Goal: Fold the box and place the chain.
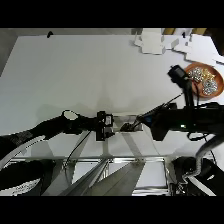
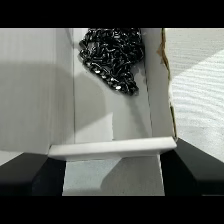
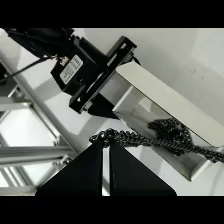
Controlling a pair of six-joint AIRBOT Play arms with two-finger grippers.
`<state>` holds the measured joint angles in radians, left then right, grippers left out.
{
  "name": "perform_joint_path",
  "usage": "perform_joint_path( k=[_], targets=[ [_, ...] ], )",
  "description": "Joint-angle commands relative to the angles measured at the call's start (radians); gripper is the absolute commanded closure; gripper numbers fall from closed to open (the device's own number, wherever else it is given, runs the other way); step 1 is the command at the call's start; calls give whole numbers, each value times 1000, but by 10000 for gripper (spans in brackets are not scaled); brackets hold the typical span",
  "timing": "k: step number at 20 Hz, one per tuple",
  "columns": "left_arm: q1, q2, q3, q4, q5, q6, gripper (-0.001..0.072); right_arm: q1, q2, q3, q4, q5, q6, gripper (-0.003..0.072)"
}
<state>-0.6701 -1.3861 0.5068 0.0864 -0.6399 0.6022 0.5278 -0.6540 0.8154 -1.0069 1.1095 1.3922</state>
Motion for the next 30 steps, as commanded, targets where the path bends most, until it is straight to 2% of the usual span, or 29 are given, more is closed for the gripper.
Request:
perform_joint_path(
  k=[1,4,7,9,11,14,17,20,24,28,30],
  targets=[
    [1,0,0,0,0,0,434,95,-83,0,-109,-74,52,668],
    [1,0,0,0,0,0,434,107,-197,0,-114,-101,51,663],
    [1,0,0,0,0,0,434,107,-297,0,-114,-93,48,548],
    [1,0,0,0,0,0,434,107,-317,1,-114,-98,40,543],
    [1,0,0,0,0,0,434,106,-310,31,-118,-82,40,485],
    [1,0,0,0,0,0,434,68,-310,141,-157,-18,40,486],
    [1,0,0,0,0,0,434,-60,-310,202,-198,24,41,488],
    [1,0,0,0,0,0,434,-198,-317,199,-276,81,42,519],
    [1,0,0,0,0,0,434,-323,-325,186,-355,114,53,519],
    [1,0,0,0,0,0,434,-353,-344,148,-355,108,145,517],
    [1,0,0,0,0,0,434,-353,-346,105,-352,65,185,516]
  ],
)
